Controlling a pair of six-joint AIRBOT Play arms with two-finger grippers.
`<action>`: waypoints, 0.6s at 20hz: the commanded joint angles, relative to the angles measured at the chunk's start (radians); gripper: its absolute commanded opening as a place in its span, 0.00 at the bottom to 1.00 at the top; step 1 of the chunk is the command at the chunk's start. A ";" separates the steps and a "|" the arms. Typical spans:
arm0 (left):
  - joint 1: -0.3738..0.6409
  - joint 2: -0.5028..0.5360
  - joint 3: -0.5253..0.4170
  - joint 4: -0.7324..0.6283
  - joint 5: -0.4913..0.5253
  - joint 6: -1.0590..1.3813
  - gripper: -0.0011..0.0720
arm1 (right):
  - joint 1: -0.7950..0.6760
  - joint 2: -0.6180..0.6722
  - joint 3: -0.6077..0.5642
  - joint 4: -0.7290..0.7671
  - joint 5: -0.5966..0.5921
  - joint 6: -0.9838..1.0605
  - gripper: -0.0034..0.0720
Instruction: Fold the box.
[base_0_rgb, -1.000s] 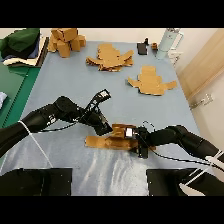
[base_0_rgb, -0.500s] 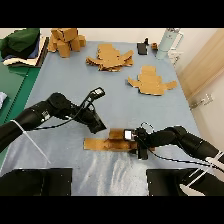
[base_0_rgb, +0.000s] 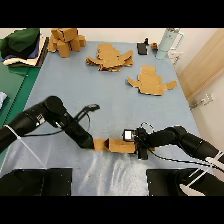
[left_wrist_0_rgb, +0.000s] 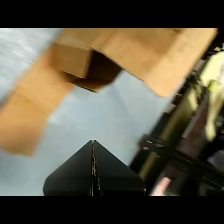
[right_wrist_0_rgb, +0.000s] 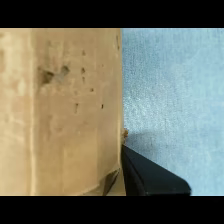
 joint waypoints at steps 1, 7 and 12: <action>-0.122 -0.004 -0.095 -0.180 0.128 -0.060 0.03 | 0.001 0.001 0.001 0.000 0.000 0.000 0.76; -0.214 -0.003 -0.134 -0.571 0.509 0.193 0.03 | 0.001 0.001 0.001 0.000 0.000 0.000 0.76; -0.213 -0.004 -0.134 -0.621 0.780 0.242 0.03 | 0.001 0.001 0.001 0.000 0.000 0.000 0.76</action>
